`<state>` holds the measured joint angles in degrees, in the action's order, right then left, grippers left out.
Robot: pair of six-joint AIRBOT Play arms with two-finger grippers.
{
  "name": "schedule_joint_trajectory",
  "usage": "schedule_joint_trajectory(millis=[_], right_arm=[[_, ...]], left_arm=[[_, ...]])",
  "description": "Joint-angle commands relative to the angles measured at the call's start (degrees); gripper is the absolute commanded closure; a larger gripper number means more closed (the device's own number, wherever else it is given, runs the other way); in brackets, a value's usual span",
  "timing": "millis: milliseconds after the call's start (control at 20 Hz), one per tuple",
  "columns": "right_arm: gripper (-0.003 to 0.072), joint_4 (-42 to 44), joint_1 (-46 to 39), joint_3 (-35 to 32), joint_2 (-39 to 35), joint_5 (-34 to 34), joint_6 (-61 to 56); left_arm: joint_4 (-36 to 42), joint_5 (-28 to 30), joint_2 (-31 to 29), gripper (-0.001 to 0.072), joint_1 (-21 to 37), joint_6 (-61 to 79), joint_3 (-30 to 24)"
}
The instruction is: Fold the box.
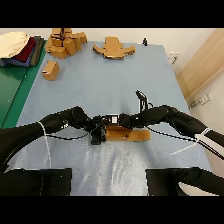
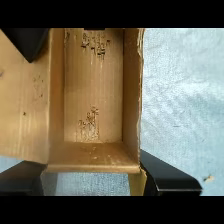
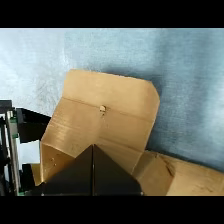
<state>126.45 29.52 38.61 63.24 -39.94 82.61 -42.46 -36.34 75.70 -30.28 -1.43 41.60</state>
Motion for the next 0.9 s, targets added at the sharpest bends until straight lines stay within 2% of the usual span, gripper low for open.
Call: schedule_joint_trajectory(millis=[0, 500, 650, 750, 850], right_arm=[[0.0682, -0.4, 0.4, 0.0, 0.0, 0.0, 0.0], [0.0682, -0.7, 1.6, -1.4, 0.2, 2.0, 0.0], [0.0682, -1.2, 1.5, -0.4, -1.8, 1.9, 1.9], [0.0682, -5.3, 1.1, 1.0, -4.6, 0.9, 1.3], [0.0682, -12.6, -0.3, 1.4, -7.4, -3.5, -3.5]], left_arm=[[0.1, 0.0, 1.1, 0.0326, 0.0, -0.1, 0.0], [0.9, 0.3, 1.0, 0.0325, 0.0, 0.1, 0.0], [0.9, 0.2, 1.0, 0.0326, 0.0, 0.1, 0.0], [0.9, 0.2, 1.0, 0.0326, 0.0, 0.1, 0.0], [0.9, 0.2, 1.0, 0.0325, 0.0, 0.1, 0.0]])
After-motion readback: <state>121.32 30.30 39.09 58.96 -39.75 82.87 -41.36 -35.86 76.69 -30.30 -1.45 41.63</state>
